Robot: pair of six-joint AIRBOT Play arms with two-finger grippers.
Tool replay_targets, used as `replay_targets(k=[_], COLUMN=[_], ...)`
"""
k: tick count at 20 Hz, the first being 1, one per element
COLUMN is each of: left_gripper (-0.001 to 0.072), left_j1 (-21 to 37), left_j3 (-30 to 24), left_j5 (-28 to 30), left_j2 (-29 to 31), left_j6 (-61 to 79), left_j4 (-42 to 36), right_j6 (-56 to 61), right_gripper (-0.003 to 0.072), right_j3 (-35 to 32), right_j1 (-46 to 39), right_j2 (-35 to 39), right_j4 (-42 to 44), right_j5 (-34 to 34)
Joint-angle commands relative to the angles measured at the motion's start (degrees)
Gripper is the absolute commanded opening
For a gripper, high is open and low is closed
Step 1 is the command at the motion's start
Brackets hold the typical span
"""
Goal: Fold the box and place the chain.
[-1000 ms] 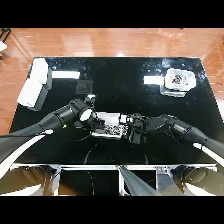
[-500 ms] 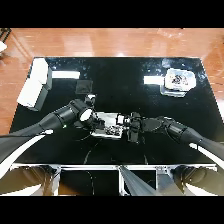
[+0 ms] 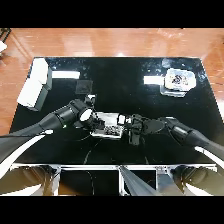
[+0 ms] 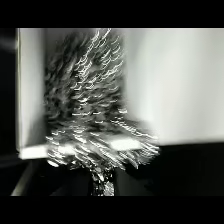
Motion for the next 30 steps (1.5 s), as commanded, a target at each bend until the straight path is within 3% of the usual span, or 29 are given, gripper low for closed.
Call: replay_targets(k=[1,6,10,16,22,28,30], left_gripper=[0.0023,0.0023,0.0023,0.0023,0.0023,0.0023,0.0023], left_j1=[0.1,0.1,0.1,0.1,0.1,0.1,0.1], left_j3=[0.0,0.0,0.0,0.0,0.0,0.0,0.0], left_j5=[0.3,0.7,0.7,1.7,1.7,1.8,1.8], left_j2=[0.0,0.0,0.0,0.0,0.0,0.0,0.0], left_j6=[0.1,0.1,0.1,0.1,0.1,0.1,0.1], left_j4=[0.0,0.0,0.4,0.6,0.5,0.5,0.5], right_j6=[11.3,27.8,31.4,38.2,42.3,45.8,46.0], right_gripper=[0.0024,0.0024,0.0023,0.0023,0.0024,0.0026,0.0026], right_j3=[0.1,1.8,9.6,18.8,18.8,18.4,18.0], right_j1=[0.0,0.0,0.0,0.0,0.5,0.2,0.3], right_j2=[6.7,13.7,14.1,13.8,9.4,9.0,8.4], right_j4=[-4.1,-3.8,5.0,14.3,13.8,3.0,3.1], right_j5=[-2.6,-6.3,-10.6,-7.4,-8.5,-13.7,-13.1])
